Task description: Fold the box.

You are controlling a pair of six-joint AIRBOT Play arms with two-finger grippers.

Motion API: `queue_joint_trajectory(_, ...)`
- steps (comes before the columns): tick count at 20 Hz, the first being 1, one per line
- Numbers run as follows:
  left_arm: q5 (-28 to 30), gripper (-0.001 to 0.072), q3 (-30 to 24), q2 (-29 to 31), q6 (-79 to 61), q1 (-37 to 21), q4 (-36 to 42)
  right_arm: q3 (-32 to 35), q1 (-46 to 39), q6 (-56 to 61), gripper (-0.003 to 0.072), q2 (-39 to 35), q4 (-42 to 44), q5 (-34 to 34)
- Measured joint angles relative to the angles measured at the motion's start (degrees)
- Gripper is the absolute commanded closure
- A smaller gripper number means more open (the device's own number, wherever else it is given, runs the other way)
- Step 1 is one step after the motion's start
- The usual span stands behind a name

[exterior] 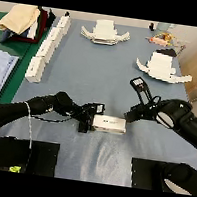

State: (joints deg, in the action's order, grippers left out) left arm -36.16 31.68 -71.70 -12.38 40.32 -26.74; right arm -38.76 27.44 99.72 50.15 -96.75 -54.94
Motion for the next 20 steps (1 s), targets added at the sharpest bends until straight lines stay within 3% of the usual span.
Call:
queue_joint_trajectory(5, 0.00, 0.0298, 0.00, 0.00, 0.00, 0.00, -0.02, -3.54, -2.82, 7.26, 0.0682, 4.83, -2.89, -9.05)
queue_joint_trajectory(14, -0.17, 0.0298, -0.02, 3.65, 1.88, -0.02, -0.90, -4.42, -3.50, 9.79, 0.0682, 6.03, 3.69, -11.80)
queue_joint_trajectory(17, -0.17, 0.0298, -0.02, 7.82, 11.23, -2.21, -6.60, -4.42, -3.50, 9.88, 0.0682, 6.08, 4.39, -11.96)
queue_joint_trajectory(20, -2.51, 0.0298, -0.02, 14.16, 28.76, -9.05, -17.92, -4.42, -3.52, 9.94, 0.0681, 6.08, 4.61, -12.02)
